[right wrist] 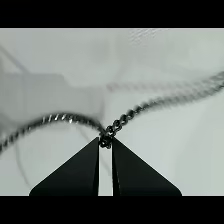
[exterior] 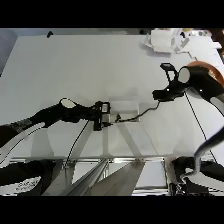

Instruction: Fold the box and place the chain.

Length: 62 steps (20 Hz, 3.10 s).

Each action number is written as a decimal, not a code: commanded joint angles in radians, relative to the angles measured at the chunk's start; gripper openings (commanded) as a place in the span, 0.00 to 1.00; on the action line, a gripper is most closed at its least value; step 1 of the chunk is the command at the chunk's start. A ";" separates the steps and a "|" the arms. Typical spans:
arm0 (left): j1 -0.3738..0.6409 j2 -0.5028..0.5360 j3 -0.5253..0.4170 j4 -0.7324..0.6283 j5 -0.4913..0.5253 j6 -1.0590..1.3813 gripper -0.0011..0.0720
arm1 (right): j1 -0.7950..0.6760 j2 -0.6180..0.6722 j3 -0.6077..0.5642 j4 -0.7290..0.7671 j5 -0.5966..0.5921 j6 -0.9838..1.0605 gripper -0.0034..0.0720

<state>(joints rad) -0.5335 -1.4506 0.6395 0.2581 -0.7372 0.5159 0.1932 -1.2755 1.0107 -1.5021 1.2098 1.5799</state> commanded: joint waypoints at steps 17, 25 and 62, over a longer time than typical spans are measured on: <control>0.000 0.001 0.000 0.000 0.000 0.000 0.17 | 0.568 0.290 0.001 0.254 -0.336 0.041 0.07; 0.000 0.001 0.000 0.000 0.000 0.000 0.17 | 0.568 0.177 -0.013 0.252 -0.319 0.100 0.07; 0.000 0.001 0.000 0.000 0.000 0.000 0.17 | -0.089 -0.089 0.062 -0.057 -0.126 0.061 0.63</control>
<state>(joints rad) -0.5335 -1.4506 0.6395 0.2581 -0.7372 0.5156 0.1173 -1.2785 1.0725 -1.5669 1.0836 1.6413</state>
